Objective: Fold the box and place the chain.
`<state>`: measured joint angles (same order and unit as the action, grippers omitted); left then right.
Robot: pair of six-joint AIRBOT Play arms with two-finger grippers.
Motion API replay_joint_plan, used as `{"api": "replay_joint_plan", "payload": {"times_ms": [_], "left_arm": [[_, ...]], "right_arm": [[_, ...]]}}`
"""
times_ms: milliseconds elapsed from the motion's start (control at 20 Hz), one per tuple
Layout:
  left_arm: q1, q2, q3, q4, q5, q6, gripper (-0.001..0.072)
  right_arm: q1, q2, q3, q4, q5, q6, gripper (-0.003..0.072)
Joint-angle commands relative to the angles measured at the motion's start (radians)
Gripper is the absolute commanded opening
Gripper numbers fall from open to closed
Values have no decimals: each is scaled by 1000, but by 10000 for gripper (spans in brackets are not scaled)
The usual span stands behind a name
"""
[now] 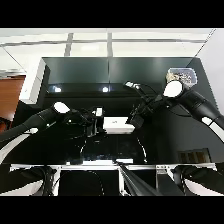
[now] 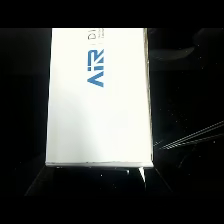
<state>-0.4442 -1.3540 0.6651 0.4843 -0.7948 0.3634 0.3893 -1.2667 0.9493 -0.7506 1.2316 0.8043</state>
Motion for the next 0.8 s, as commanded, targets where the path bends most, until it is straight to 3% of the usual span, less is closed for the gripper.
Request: {"api": "replay_joint_plan", "payload": {"times_ms": [0, 100, 300, 500, 750], "left_arm": [[0, 0, 1, 0, 1, -1, 442], [0, 0, 1, 0, 1, 0, 442], [0, 0, 1, 0, 1, 0, 441], [0, 0, 1, -2, 0, 0, 443], [0, 0, 1, -3, -5, -1, 443]], "right_arm": [[-40, 6, -78, 218, 0, 135, 15], [-38, -10, -138, 332, -84, 134, 15], [-38, -52, -187, 296, -221, 152, 15], [-38, -89, -212, 159, -204, 233, 15], [-53, -68, -206, 163, -142, 232, 15]]}}
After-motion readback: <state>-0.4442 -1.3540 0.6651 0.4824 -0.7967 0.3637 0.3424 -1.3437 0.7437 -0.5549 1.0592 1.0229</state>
